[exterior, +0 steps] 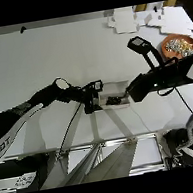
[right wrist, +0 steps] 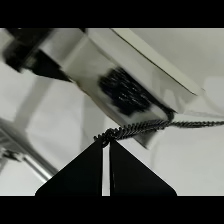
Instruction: Fold the box and place the chain.
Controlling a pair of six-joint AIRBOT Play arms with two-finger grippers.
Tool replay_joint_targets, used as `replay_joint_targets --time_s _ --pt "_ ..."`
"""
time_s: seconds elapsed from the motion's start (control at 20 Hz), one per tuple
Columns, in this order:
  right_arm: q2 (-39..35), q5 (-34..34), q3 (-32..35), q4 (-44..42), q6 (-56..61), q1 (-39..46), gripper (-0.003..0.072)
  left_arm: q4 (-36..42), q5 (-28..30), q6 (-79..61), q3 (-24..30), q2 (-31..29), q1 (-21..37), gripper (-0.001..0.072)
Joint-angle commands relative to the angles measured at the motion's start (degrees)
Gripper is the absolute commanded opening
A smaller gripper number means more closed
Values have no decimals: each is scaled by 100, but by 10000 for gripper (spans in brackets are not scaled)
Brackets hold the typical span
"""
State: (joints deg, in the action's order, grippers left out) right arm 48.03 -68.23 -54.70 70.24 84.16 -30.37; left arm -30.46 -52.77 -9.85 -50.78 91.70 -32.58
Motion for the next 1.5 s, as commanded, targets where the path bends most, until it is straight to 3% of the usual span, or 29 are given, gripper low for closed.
replay_joint_targets --time_s 0.0,0.2,0.25,0.35,0.4,0.55,0.7,1.0,1.05,1.15,1.45 --pt "-59 719 -4 -302 179 -393 21 0 0 -2 -2 0 -2 336" --pt "350 763 -4 -87 177 -396 22 0 0 -2 -2 0 -2 336" --pt "505 763 -4 -17 177 -396 52 0 0 -2 -2 0 -2 336" --pt "743 785 -4 50 133 -391 213 0 0 -2 -2 0 -2 336" --pt "789 828 -9 90 85 -389 226 -2 0 -2 -2 0 -2 336" --pt "793 1025 -181 525 90 -208 228 0 -2 -2 -2 0 -2 336" --pt "804 1152 -310 944 96 553 226 0 0 -2 -2 0 -2 336" --pt "1626 632 -286 1427 133 2114 228 -2 0 -2 -2 0 -2 336" --pt "1788 627 -260 1464 133 2218 234 0 0 -2 -2 0 -2 336" --pt "2146 588 -243 1563 131 2319 343 0 0 -2 -2 0 -2 336" --pt "3023 610 -243 1635 131 2323 346 0 2 -2 -2 0 -2 336"
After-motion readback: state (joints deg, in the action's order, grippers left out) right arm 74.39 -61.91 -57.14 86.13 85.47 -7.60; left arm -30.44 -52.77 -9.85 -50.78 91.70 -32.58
